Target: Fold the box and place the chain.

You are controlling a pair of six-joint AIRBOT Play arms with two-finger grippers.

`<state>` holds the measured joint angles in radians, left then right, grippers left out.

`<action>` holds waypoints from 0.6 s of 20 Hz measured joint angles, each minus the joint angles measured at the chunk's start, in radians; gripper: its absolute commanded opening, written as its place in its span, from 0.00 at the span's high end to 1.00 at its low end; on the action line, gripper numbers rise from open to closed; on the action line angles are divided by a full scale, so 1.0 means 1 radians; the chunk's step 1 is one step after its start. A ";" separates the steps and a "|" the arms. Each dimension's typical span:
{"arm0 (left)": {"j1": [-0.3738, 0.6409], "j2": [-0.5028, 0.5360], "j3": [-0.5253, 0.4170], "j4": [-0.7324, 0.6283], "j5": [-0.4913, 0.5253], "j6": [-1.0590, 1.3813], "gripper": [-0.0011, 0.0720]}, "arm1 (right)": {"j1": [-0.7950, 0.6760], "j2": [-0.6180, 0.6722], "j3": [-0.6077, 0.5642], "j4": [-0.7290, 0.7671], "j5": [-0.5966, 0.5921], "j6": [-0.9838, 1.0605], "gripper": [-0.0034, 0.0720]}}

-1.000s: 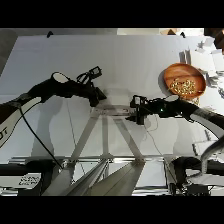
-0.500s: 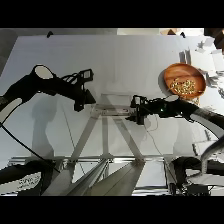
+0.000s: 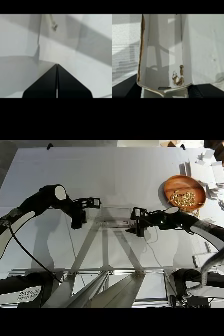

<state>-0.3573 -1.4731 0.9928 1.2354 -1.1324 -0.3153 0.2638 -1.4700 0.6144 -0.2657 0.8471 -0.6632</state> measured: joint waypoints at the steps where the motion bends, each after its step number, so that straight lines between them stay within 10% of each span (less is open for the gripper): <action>1: -0.003 -0.001 -0.001 0.019 0.010 -0.013 0.98 | 0.000 0.000 0.000 0.000 0.000 0.000 0.27; 9: 0.005 0.000 -0.040 -0.070 0.033 0.020 0.96 | 0.000 0.000 0.000 0.000 0.000 0.000 0.27; 12: 0.021 0.005 -0.045 -0.204 0.036 0.109 0.41 | 0.000 0.000 0.000 0.000 0.000 0.000 0.27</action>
<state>-0.3359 -1.4677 0.9478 1.0309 -1.0966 -0.2062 0.2638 -1.4700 0.6144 -0.2657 0.8471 -0.6628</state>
